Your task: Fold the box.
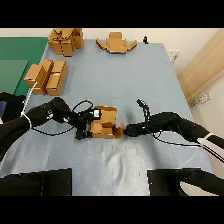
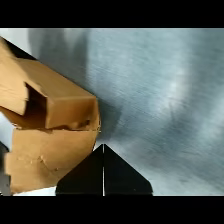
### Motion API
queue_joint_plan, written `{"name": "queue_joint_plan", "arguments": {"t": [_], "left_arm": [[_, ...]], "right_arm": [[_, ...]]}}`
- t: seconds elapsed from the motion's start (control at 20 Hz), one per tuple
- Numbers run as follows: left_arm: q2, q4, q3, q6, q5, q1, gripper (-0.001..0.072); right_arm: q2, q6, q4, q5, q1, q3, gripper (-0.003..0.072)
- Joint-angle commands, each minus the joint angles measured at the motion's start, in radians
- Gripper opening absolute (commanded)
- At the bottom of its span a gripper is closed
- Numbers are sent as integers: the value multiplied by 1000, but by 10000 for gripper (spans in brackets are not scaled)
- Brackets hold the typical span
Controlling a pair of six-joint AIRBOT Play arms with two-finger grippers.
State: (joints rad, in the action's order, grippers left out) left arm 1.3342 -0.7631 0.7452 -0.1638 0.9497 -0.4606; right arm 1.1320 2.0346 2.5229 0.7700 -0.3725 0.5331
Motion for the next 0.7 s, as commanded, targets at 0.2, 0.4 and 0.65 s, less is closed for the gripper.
{"name": "queue_joint_plan", "arguments": {"t": [0.2, 0.4, 0.65], "left_arm": [[-1, 0, 1, 0, 2, 1, 234], [-1, 0, 1, 0, 1, 0, 234], [-1, 0, 1, 0, 1, -1, 234]], "right_arm": [[-34, 71, 116, 50, 1, 4, 4], [2, 82, 168, 60, 1, 10, 108], [16, 86, 182, 77, -2, 45, 177]]}}
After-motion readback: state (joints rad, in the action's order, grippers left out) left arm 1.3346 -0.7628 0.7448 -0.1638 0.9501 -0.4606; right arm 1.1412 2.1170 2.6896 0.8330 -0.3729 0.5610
